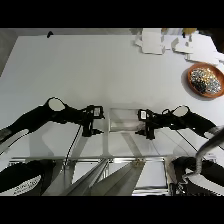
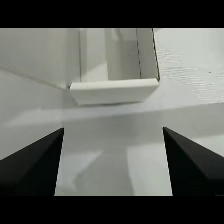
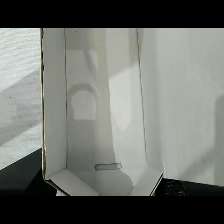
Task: Fold the box and place the chain.
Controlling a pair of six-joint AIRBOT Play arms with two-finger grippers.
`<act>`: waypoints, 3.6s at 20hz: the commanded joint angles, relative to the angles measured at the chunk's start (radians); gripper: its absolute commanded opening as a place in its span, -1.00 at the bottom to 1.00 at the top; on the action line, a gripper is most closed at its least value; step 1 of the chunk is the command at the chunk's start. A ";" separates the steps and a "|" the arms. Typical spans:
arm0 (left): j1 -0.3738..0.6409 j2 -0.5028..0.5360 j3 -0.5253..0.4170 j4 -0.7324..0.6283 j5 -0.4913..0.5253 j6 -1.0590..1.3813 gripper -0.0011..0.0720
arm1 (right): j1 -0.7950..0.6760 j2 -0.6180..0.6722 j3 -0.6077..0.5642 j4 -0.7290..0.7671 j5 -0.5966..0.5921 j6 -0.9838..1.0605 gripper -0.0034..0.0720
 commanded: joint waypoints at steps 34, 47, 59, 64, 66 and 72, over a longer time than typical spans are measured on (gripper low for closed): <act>-0.093 -0.171 -0.011 -0.360 0.116 0.272 0.93 | 0.000 0.001 0.000 0.000 0.000 0.000 -0.02; -0.093 -0.172 -0.011 -0.373 0.111 0.289 -0.41 | 0.000 0.001 0.000 0.000 0.000 0.000 -0.02; -0.093 -0.172 -0.011 -0.368 0.116 0.270 -0.40 | 0.000 0.001 0.000 0.000 0.000 0.000 -0.02; -0.093 -0.172 -0.011 -0.368 0.116 0.270 -0.40 | 0.000 0.001 0.000 0.000 -0.046 0.000 -0.02; -0.093 -0.172 -0.011 -0.368 0.116 0.270 -0.40 | 0.000 0.001 0.000 0.004 -0.042 0.000 -0.01; -0.093 -0.172 -0.011 -0.368 0.116 0.270 -0.40 | -0.003 0.027 0.000 -0.071 -0.035 0.057 0.93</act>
